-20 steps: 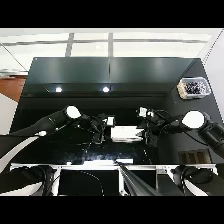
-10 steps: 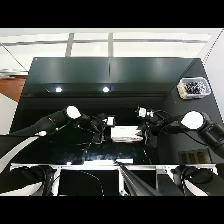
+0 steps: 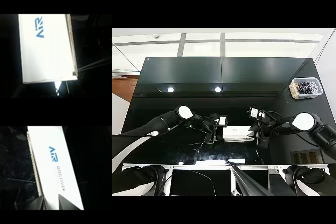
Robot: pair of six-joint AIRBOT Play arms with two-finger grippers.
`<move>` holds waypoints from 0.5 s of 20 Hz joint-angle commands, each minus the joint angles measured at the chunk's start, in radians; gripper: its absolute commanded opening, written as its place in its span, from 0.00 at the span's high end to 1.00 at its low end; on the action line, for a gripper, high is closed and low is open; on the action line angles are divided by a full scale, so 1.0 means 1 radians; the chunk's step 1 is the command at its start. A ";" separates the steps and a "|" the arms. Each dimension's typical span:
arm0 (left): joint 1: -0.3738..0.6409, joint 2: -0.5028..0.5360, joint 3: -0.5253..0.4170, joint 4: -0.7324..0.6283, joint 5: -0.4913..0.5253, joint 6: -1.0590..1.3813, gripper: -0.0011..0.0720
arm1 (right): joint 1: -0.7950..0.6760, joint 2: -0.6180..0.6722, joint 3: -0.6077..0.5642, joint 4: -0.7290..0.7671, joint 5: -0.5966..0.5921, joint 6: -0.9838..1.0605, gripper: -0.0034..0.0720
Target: Fold the box and place the chain.
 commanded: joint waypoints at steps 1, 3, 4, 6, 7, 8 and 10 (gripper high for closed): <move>0.000 -0.001 -0.001 0.000 0.000 0.001 0.30 | 0.000 -0.002 -0.005 -0.001 -0.002 0.005 0.69; 0.000 -0.001 -0.001 0.000 0.000 0.001 0.30 | 0.000 -0.002 -0.005 0.002 -0.002 0.005 0.69; 0.000 -0.001 -0.001 0.000 0.000 0.001 0.30 | 0.000 -0.002 -0.006 0.002 -0.002 0.008 0.69; 0.000 -0.001 -0.001 0.000 0.000 0.001 0.30 | 0.000 -0.003 -0.008 0.003 -0.002 0.008 0.69; 0.000 -0.001 -0.001 0.000 0.000 0.001 0.30 | 0.000 -0.003 -0.010 0.003 -0.004 0.008 0.69; 0.000 -0.001 -0.001 0.000 0.000 0.001 0.30 | 0.000 -0.004 -0.010 0.003 -0.007 0.021 0.69; 0.000 -0.001 -0.001 0.000 0.000 0.001 0.30 | 0.000 -0.010 -0.010 0.003 -0.010 0.030 0.69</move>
